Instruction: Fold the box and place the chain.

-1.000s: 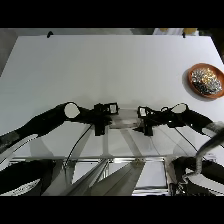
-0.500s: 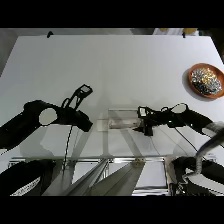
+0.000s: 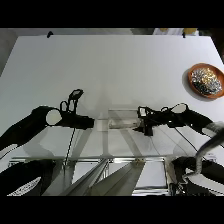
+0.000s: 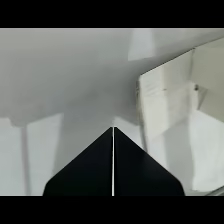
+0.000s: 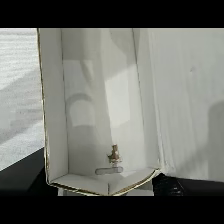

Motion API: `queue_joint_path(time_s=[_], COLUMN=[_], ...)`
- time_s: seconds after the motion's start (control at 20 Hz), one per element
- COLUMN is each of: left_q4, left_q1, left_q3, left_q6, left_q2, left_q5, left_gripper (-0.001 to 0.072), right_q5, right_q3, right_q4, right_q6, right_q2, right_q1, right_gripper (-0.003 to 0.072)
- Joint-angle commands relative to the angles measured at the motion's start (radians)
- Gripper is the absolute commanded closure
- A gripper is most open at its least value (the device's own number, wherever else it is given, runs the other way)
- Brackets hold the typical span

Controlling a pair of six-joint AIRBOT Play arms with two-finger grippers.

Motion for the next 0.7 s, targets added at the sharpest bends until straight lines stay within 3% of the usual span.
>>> queue_joint_path(time_s=[0.0, 0.15, 0.3, 0.5, 0.6, 0.65], left_q4=[-0.187, -0.214, -0.240, -0.251, -0.258, -0.258], left_q1=[-0.040, -0.073, -0.092, -0.101, -0.105, -0.105], left_q3=[-0.007, -0.001, 0.027, 0.076, 0.084, 0.089], left_q6=[0.075, 0.076, 0.109, 0.124, 0.138, 0.138], left_q2=[-0.071, -0.073, -0.060, -0.049, -0.049, -0.049], left_q5=[0.072, 0.101, 0.099, 0.093, 0.089, 0.084], left_gripper=[0.0701, 0.0698, 0.0546, 0.0545, 0.0436, 0.0418], right_q5=[0.000, 0.001, 0.000, 0.001, 0.000, 0.001], right_q3=[0.000, 0.000, 0.000, 0.000, 0.000, 0.000], right_q4=[0.000, 0.000, 0.000, 0.000, 0.000, 0.000], right_q6=[0.000, 0.000, 0.000, 0.000, 0.000, 0.000], right_q2=[0.000, 0.000, 0.000, 0.000, 0.000, 0.000], right_q1=[0.000, 0.000, 0.000, 0.000, 0.000, 0.000], right_gripper=[0.0351, 0.0351, 0.0351, 0.0351, 0.0351, 0.0351])
